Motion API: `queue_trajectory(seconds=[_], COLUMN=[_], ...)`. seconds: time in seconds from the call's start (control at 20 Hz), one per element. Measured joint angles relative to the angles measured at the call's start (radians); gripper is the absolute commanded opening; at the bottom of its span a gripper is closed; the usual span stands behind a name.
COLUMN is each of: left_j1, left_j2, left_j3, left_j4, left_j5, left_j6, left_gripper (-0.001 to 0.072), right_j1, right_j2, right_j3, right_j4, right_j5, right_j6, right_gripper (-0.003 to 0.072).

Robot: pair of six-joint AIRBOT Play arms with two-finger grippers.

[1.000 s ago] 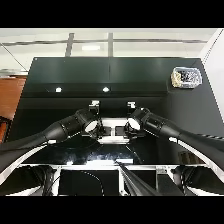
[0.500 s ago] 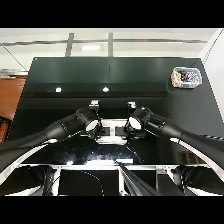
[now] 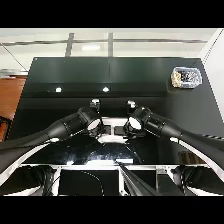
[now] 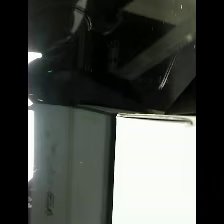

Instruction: Fold the box and place the chain.

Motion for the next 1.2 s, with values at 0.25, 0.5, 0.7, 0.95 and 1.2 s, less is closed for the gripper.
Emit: queue_trajectory(seconds=[0.25,0.5,0.7,0.95,1.2], left_j1=[-0.004,-0.004,-0.004,-0.004,-0.004], left_j2=[-0.005,-0.006,-0.006,-0.006,-0.006], left_j3=[0.0,-0.001,0.0,-0.001,-0.001], left_j4=[0.003,0.005,0.002,0.006,0.005], left_j5=[-0.003,-0.012,-0.009,-0.015,-0.011], left_j6=[0.0,0.003,0.004,0.004,0.003], left_gripper=[0.0027,0.0028,0.0028,0.0028,0.0028], right_j1=[-0.003,-0.017,-0.062,-0.153,-0.371], right_j2=[-0.003,0.023,0.15,0.426,0.567], right_j3=[0.0,0.0,0.0,0.0,-0.021], right_j4=[-0.004,-0.033,-0.043,-0.154,-0.39], right_j5=[-0.007,-0.001,0.038,0.166,0.182], right_j6=[0.003,-0.009,-0.103,-0.26,-0.312], right_gripper=[0.0187,0.0266,0.0266,0.0266,0.027])
